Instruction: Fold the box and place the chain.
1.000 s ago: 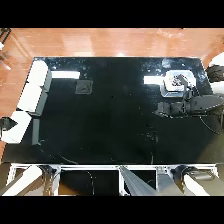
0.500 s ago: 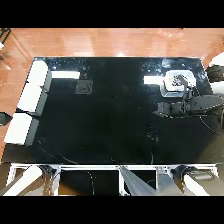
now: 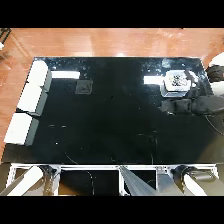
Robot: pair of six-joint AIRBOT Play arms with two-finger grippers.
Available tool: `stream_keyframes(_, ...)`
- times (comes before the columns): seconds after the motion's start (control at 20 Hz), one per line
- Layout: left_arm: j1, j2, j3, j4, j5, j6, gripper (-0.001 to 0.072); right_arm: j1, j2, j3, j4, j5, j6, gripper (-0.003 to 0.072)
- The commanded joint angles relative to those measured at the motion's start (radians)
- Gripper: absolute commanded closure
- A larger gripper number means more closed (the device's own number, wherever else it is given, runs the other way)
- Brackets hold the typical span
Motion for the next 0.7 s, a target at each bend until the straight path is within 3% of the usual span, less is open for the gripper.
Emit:
stream_keyframes(0.0,-0.242,0.045,0.064,0.225,0.023,-0.267,0.0697,-0.045,0.171,0.017,-0.227,-0.127,0.093,0.0668)
stream_keyframes(0.1,-0.398,0.080,0.064,0.420,0.015,-0.499,0.0696,-0.101,0.301,0.017,-0.325,-0.191,0.121,0.0668)
stream_keyframes(0.25,-0.589,0.117,0.025,0.493,0.005,-0.606,0.0696,-0.175,0.410,0.017,-0.344,-0.188,0.153,0.0668)
stream_keyframes(0.45,-0.778,0.165,-0.126,0.584,0.067,-0.730,0.0696,-0.183,0.411,-0.006,-0.318,-0.166,0.156,0.0668)
stream_keyframes(0.65,-0.870,0.169,-0.212,0.751,0.071,-0.814,0.0695,-0.184,0.403,-0.080,-0.326,-0.106,0.167,0.0668)
